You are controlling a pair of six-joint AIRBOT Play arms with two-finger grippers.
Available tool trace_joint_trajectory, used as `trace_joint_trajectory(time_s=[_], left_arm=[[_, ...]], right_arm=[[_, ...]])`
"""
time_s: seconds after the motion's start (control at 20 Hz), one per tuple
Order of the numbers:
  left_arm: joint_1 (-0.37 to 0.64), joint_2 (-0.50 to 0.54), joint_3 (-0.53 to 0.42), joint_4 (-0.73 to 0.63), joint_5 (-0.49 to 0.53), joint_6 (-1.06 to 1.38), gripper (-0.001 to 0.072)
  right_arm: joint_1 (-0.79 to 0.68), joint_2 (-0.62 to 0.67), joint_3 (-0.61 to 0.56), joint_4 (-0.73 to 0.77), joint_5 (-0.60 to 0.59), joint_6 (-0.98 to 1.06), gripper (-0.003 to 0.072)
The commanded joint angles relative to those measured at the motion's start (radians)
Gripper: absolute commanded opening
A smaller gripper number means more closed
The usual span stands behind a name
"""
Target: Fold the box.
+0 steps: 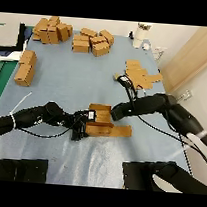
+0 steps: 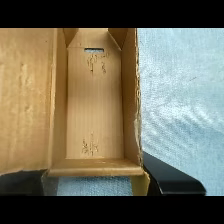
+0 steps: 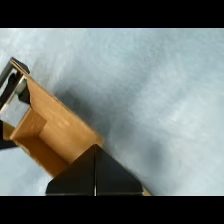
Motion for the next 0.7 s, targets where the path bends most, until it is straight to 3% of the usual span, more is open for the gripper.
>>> trace_joint_trajectory(time_s=[0.0,0.15,0.2,0.25,0.3,0.35,0.65], left_arm=[[0.0,0.001,0.001,-0.001,0.001,-0.001,0.0521],[0.0,0.001,0.001,-0.001,0.001,-0.001,0.0521],[0.0,0.001,0.001,0.0,0.001,-0.001,0.0521],[0.0,0.001,0.001,0.0,0.001,-0.001,0.0521],[0.0,0.001,0.001,0.0,0.001,-0.001,0.0521],[0.0,0.001,0.001,-0.001,0.001,-0.001,0.0521],[0.0,0.001,0.001,-0.001,0.001,-0.001,0.0521]], right_arm=[[0.001,0.13,-0.038,-0.085,-0.132,-0.046,0.0001],[0.019,0.19,-0.175,-0.07,-0.201,-0.217,0.0003],[0.032,0.197,-0.21,-0.075,-0.19,-0.271,0.0047],[0.05,0.195,-0.232,-0.083,-0.164,-0.338,0.0278],[0.068,0.187,-0.247,-0.106,-0.118,-0.435,0.0557],[0.079,0.174,-0.254,-0.133,-0.073,-0.531,0.0646],[0.082,0.037,-0.255,-0.122,0.147,-0.792,0.0646]])
